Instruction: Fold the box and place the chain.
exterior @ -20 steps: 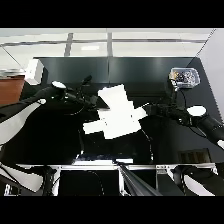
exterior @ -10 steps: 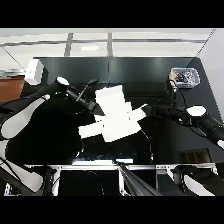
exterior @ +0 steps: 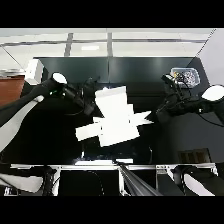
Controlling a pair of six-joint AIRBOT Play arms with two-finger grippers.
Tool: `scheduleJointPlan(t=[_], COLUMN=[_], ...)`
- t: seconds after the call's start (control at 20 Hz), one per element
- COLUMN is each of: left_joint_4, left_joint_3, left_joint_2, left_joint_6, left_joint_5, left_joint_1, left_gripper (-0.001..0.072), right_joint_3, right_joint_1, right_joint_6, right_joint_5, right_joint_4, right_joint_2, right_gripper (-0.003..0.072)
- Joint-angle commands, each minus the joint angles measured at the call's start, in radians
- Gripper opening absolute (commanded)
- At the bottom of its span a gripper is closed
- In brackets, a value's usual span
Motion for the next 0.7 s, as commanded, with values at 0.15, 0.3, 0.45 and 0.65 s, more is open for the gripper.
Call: scheduleJointPlan(t=[0.15,0.3,0.45,0.65], left_joint_4=[0.058,0.071,0.071,0.070], left_joint_3=[-0.171,-0.171,-0.171,-0.171], left_joint_2=[0.138,0.104,0.091,0.070], left_joint_6=[0.563,0.574,0.575,0.574], left_joint_5=[0.345,0.483,0.507,0.506], left_joint_1=[-0.098,-0.134,-0.136,-0.135], left_gripper=[0.0025,0.0025,0.0026,0.0027], right_joint_3=[0.050,0.049,0.027,-0.087], right_joint_1=[0.055,0.132,0.191,0.251], right_joint_6=[-0.193,-0.387,-0.489,-0.521], right_joint_5=[0.000,-0.148,-0.218,-0.222], right_joint_4=[-0.100,-0.101,-0.103,-0.124], right_joint_2=[0.001,0.001,-0.012,-0.040], right_gripper=[0.0708,0.0708,0.0708,0.0708])
